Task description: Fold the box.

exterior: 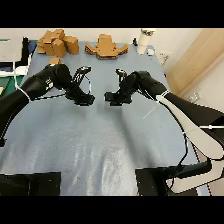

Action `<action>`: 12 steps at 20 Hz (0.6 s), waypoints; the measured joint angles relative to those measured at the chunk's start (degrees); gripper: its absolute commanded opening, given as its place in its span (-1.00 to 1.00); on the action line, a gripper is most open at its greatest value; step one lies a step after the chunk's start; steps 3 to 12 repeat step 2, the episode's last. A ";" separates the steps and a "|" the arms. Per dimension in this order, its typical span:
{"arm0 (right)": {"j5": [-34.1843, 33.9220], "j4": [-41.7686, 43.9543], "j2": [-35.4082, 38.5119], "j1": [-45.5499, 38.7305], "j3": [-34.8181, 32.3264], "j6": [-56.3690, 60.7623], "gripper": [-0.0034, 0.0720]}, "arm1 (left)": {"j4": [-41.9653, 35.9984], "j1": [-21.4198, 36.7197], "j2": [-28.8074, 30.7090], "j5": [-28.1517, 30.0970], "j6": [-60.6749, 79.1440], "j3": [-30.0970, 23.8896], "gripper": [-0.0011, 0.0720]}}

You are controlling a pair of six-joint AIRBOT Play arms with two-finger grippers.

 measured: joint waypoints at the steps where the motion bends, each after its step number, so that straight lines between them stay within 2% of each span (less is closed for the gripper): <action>1: -0.04 0.00 -0.04 0.00 0.00 -0.02 -0.90 | 0.00 0.00 0.00 0.00 -0.09 0.00 -0.94; 12: -0.07 0.00 -0.04 0.00 0.02 -0.04 -0.90 | 0.02 -0.09 0.00 0.00 -0.17 0.00 -0.94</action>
